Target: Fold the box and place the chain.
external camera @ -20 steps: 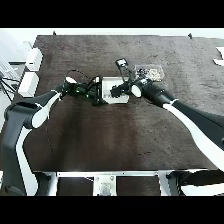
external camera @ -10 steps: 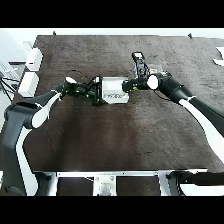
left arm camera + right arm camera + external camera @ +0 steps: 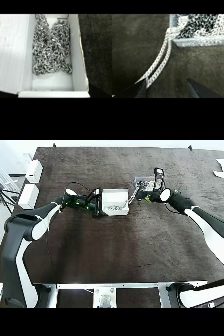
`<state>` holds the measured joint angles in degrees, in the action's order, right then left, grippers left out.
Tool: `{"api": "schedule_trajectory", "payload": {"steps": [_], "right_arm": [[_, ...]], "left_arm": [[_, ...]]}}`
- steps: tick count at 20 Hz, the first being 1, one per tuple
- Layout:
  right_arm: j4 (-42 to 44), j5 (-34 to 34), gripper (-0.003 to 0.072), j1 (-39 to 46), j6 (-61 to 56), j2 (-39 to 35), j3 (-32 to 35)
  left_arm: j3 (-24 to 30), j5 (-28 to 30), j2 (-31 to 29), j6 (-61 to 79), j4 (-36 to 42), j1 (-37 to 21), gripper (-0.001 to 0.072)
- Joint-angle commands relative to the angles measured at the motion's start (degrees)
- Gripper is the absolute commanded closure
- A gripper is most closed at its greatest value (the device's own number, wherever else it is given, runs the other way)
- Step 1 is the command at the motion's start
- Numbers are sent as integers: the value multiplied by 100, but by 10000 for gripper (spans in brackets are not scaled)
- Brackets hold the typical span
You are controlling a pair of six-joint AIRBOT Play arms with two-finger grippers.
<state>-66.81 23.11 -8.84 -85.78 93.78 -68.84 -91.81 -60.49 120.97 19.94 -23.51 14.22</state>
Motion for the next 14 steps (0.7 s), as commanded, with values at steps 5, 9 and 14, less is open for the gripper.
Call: {"api": "schedule_trajectory", "payload": {"steps": [5,9,14], "right_arm": [[2747,472,94,179,2194,1344,-1266],[2778,498,98,203,2140,1628,-1567],[2782,511,317,199,2232,1624,-1611]], "left_arm": [[0,2,0,2,-2,2,183],[2,2,0,2,-2,2,184],[2,2,-2,2,-2,2,184]]}}
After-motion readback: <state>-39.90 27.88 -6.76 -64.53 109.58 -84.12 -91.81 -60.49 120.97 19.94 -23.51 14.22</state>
